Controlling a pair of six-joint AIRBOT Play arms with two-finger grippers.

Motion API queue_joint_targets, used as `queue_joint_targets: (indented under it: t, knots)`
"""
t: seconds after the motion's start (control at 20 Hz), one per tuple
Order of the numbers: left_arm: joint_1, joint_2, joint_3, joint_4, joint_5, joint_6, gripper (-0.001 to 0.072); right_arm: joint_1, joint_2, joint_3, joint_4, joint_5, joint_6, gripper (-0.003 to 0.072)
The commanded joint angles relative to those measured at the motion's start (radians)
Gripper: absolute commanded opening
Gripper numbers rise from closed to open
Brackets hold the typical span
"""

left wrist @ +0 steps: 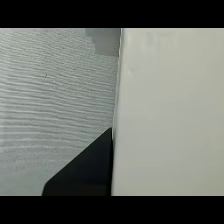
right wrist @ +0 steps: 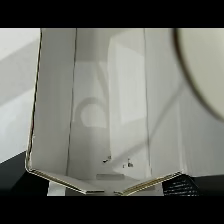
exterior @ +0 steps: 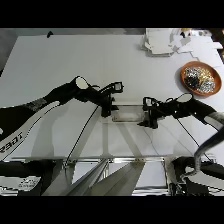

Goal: Fold the box and place the chain.

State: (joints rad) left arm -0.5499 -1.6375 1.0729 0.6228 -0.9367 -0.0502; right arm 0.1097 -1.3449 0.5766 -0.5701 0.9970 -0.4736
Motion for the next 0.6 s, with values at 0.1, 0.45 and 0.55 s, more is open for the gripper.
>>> queue_joint_targets:
  t: [0.1, 0.45, 0.55]
  knots:
    - [0.000, 0.000, 0.000, 0.003, -0.002, 0.000, 0.0010, -0.004, 0.000, 0.004, -0.014, -0.007, 0.006, 0.0717]
    - [0.000, 0.000, 0.000, 0.003, -0.003, 0.000, 0.0010, -0.042, 0.034, 0.004, -0.079, -0.035, 0.081, 0.0718]
    - [0.000, 0.000, 0.000, 0.003, -0.002, 0.000, 0.0010, -0.042, 0.042, 0.004, -0.035, -0.027, 0.076, 0.0718]
